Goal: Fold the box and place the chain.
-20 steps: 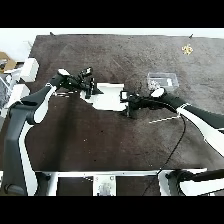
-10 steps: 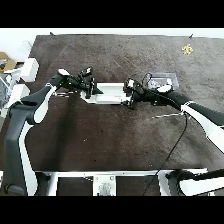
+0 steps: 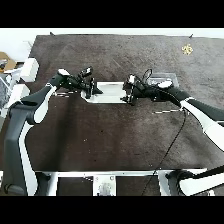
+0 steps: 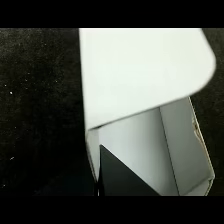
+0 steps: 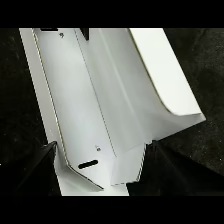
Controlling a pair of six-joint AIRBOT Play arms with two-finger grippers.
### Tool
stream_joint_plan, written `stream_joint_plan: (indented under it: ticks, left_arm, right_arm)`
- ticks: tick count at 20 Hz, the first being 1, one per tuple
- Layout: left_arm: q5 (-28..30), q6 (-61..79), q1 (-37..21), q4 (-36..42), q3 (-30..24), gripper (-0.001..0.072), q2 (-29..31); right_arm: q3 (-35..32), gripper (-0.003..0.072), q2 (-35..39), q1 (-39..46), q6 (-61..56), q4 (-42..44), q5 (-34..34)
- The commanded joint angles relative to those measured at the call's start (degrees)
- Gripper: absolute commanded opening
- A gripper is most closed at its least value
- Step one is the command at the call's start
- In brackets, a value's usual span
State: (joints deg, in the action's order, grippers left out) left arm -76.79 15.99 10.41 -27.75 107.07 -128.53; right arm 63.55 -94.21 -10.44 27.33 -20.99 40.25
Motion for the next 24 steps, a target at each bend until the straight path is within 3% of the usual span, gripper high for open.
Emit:
stream_joint_plan:
  ticks: [1,3,8,12,17,19,24]
  left_arm:
    - [-0.3,0.1,0.0,-0.1,0.0,0.0012,0.0]
    - [-0.2,0.1,0.0,-0.1,0.0,0.0012,0.0]
    - [-0.3,0.1,0.0,-0.1,0.0,0.0012,0.0]
    - [-0.3,0.1,0.0,-0.1,0.0,0.0012,0.0]
    - [-0.3,0.1,0.0,-0.1,0.0,0.0012,0.0]
    - [-0.3,0.1,0.0,-0.1,0.0,0.0012,0.0]
    - [-0.2,0.1,0.0,-0.1,0.0,0.0012,0.0]
  right_arm:
    - [0.5,0.0687,-1.2,1.0,0.1,-0.5,0.0]
    - [1.0,0.0687,-2.6,2.7,0.1,-0.1,2.0]
    - [8.2,0.0687,-6.9,4.3,0.0,-0.2,15.9]
    - [13.6,0.0685,-12.7,4.3,-0.6,-1.6,21.2]
    - [22.7,0.0677,-20.7,5.4,-7.1,-2.0,29.1]
    - [26.9,0.0677,-23.5,5.5,-10.7,-6.0,32.9]
    - [29.6,0.0676,-25.8,5.1,-10.9,-8.3,33.0]
